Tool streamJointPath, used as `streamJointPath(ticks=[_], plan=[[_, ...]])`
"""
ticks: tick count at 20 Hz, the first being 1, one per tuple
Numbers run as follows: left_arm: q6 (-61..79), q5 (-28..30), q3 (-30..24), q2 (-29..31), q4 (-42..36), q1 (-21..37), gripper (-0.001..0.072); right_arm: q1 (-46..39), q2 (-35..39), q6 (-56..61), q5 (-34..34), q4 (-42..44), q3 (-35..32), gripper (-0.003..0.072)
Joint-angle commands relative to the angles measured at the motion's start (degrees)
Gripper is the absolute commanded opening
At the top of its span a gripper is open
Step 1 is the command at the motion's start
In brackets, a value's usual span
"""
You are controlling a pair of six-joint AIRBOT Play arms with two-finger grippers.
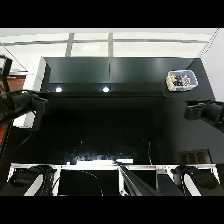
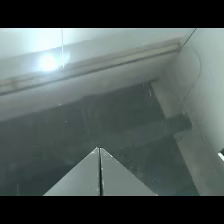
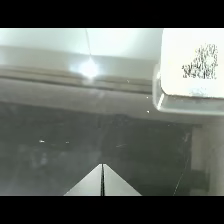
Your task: Fold the box and place the chain.
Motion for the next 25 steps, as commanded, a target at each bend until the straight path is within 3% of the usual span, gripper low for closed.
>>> streamJointPath(ticks=[1,25], plan=[[-1.0,2.5,-5.0,3.0,0.3,-1.3,0.0027,0.0,0.6,0.0,-4.7,-0.5,-4.3,0.0019],[-1.0,1.4,-5.0,3.0,0.2,-1.3,0.0028,0.0,0.6,0.0,-4.7,0.1,-4.3,0.0019]])
